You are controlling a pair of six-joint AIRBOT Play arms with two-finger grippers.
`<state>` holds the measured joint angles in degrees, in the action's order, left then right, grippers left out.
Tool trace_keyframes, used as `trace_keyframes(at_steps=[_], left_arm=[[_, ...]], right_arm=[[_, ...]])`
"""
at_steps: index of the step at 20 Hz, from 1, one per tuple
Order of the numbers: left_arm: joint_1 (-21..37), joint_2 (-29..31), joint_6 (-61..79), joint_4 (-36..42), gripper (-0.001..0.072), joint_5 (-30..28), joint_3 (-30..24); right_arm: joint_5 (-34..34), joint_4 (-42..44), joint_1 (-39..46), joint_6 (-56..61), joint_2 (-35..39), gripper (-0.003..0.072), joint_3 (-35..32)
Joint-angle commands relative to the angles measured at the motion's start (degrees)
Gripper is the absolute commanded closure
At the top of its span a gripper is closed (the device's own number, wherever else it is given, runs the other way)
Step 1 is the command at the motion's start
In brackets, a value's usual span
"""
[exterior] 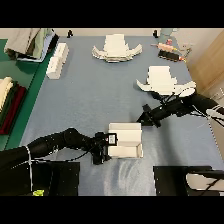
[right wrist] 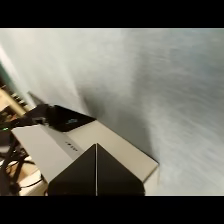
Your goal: Fold the box.
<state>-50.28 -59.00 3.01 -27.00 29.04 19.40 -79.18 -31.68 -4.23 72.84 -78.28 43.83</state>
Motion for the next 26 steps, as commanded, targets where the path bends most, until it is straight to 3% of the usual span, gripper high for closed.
trace_keyframes(at_steps=[1,9,11,20,26], left_arm=[[0.0,0.0,0.0,0.0,0.0239,0.0,0.0],[0.0,0.0,0.0,0.0,0.0239,0.0,0.0],[0.0,0.0,0.0,0.0,0.0239,0.0,0.0],[0.0,0.0,0.0,0.0,0.0239,0.0,0.0],[0.0,0.0,0.0,0.0,0.0239,0.0,0.0]], right_arm=[[-4.5,8.4,-0.4,-9.4,-5.7,0.0683,0.0],[-4.1,1.1,-10.6,-20.4,3.0,0.0683,-0.8],[0.9,-0.6,-14.2,-21.5,7.7,0.0684,-2.4],[35.8,-8.0,-34.9,-22.3,30.8,0.0684,-12.1],[43.5,-16.7,-50.1,-20.1,32.9,0.0683,-17.6]])
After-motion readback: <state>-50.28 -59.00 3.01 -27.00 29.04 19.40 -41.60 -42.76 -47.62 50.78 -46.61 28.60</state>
